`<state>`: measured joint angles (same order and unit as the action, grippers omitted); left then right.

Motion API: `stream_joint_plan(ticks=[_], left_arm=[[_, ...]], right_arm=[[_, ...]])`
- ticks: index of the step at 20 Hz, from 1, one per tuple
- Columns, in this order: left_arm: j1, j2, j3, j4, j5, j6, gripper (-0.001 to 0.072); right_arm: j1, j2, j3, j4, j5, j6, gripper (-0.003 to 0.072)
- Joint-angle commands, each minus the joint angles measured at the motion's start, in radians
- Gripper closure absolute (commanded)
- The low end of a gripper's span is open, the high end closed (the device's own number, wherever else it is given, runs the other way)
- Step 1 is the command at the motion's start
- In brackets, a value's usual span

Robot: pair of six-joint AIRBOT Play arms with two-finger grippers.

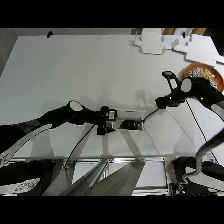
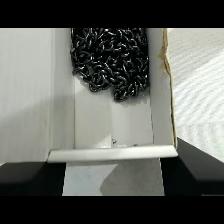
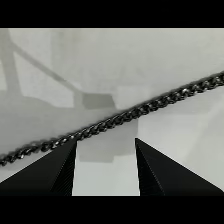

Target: Fold the box and place the chain.

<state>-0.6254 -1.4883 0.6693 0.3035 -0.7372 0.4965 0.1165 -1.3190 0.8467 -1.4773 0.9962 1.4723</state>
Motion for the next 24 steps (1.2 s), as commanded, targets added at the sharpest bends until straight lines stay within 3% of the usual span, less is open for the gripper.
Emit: stream_joint_plan(ticks=[1, 8, 11, 16, 18, 23, 24], left_arm=[[0.0, 0.0, 0.0, 0.0, 0.0, 0.0, 0.0437], [0.0, 0.0, 0.0, 0.0, 0.0, 0.0, 0.0437], [0.0, 0.0, 0.0, 0.0, 0.0, 0.0, 0.0437], [0.0, 0.0, 0.0, 0.0, 0.0, 0.0, 0.0437], [0.0, 0.0, 0.0, 0.0, 0.0, 0.0, 0.0437], [0.0, 0.0, 0.0, 0.0, 0.0, 0.0, 0.0437], [0.0, 0.0, 0.0, 0.0, 0.0, 0.0, 0.0437]], right_arm=[[0.0, -0.002, 0.0, -0.034, -0.031, 0.021, 0.0292], [0.0, -0.055, 0.0, -0.034, -0.043, 0.021, 0.0294], [0.0, -0.066, 0.0, -0.034, -0.048, 0.021, 0.0382], [0.0, -0.066, 0.0, -0.034, -0.048, 0.021, 0.0412], [0.0, -0.066, 0.0, -0.034, -0.043, 0.02, 0.0532], [0.0, -0.066, 0.0, -0.034, -0.03, 0.021, 0.0538], [0.0, -0.066, 0.0, -0.034, -0.022, 0.02, 0.06]])
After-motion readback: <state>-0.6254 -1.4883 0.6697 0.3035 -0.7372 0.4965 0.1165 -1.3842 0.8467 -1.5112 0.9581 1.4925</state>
